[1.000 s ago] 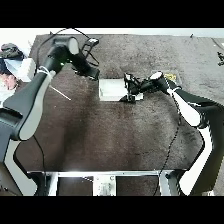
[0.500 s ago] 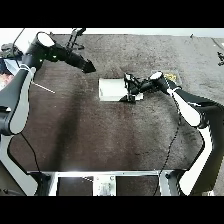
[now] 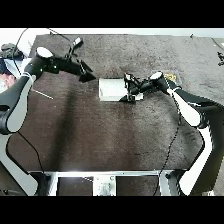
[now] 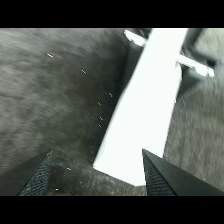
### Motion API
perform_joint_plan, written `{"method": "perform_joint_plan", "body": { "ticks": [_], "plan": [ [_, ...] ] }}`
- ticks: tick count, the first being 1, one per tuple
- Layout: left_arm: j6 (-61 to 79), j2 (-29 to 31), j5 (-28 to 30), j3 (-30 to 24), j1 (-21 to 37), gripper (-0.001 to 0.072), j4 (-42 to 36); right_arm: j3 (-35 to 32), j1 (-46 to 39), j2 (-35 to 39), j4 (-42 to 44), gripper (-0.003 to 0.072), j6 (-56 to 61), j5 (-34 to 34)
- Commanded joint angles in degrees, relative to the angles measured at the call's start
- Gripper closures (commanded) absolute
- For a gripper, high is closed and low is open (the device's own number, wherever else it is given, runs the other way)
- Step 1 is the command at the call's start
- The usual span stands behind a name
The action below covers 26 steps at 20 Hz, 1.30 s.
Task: Fold the box and place the chain.
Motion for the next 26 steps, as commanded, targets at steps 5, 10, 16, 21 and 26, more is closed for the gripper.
{"method": "perform_joint_plan", "body": {
  "ticks": [5,10,16,21,26],
  "plan": [
    [20.37,-0.63,2.05,-11.02,0.48,0.0097,-6.32,0.0,0.04,-0.04,0.0,0.0161,0.02,0.0],
    [21.77,-6.21,1.81,-9.7,0.48,0.0098,-8.17,0.0,0.04,-0.04,0.0,0.0161,0.02,0.0],
    [36.0,-7.98,-2.8,-9.84,0.46,-0.0011,-7.65,0.0,0.04,-0.04,0.0,0.0161,0.02,0.02],
    [40.74,-8.48,-1.79,-9.84,0.39,-0.0011,-11.45,0.0,0.04,-0.02,0.0,0.0161,0.02,0.0],
    [41.18,-9.99,-2.32,-9.77,0.42,-0.0011,-12.61,0.0,0.04,-0.04,0.0,0.0161,0.02,0.0]
  ]
}}
